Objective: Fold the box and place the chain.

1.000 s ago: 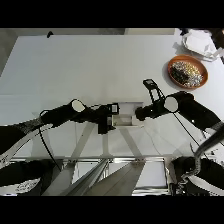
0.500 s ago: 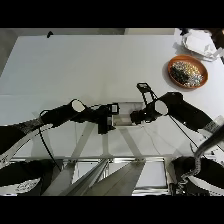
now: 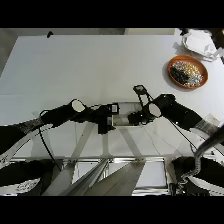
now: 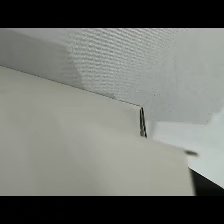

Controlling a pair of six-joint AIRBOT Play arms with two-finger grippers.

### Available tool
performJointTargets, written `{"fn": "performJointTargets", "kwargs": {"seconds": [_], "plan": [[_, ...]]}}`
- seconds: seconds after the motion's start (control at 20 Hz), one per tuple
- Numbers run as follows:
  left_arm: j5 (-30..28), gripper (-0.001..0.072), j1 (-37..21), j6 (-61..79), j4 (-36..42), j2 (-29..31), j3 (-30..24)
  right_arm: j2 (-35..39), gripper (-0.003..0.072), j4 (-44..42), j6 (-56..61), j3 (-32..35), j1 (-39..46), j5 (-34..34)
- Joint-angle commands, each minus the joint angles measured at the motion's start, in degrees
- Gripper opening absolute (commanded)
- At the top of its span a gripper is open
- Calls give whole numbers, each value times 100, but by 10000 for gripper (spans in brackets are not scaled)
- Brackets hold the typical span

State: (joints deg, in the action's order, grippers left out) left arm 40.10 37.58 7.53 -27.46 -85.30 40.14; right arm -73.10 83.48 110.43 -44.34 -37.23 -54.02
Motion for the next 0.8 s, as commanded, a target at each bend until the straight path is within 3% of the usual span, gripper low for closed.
{"fn": "performJointTargets", "kwargs": {"seconds": [0.0,0.15,0.2,0.25,0.3,0.45,0.5,0.55,0.6,0.7,0.75], "plan": [[0,345,2,-2,0,2,-2,-221,329,-2,83,-2,-138,50],[-2,345,2,-2,0,2,-2,-227,151,146,240,-2,-138,0],[0,345,2,-2,0,2,-2,-227,140,177,251,-2,-138,-31],[-2,345,2,-2,0,2,-2,-227,38,184,249,-2,-138,-46],[0,345,2,-2,0,2,-2,-229,11,181,254,-2,-138,-42],[0,345,2,-2,0,2,-2,-234,12,177,319,-2,-138,-42],[0,345,2,-2,0,2,-2,-234,63,173,321,-2,-138,-42],[-2,345,2,-2,0,2,-2,-234,192,173,321,-2,-138,-39],[0,345,2,-2,0,2,-2,-234,223,173,321,-2,-138,-33],[-2,345,2,-2,-2,2,-2,-234,211,175,321,-2,-138,-9],[0,345,2,-2,0,2,-2,-234,104,175,321,-2,-138,9]]}}
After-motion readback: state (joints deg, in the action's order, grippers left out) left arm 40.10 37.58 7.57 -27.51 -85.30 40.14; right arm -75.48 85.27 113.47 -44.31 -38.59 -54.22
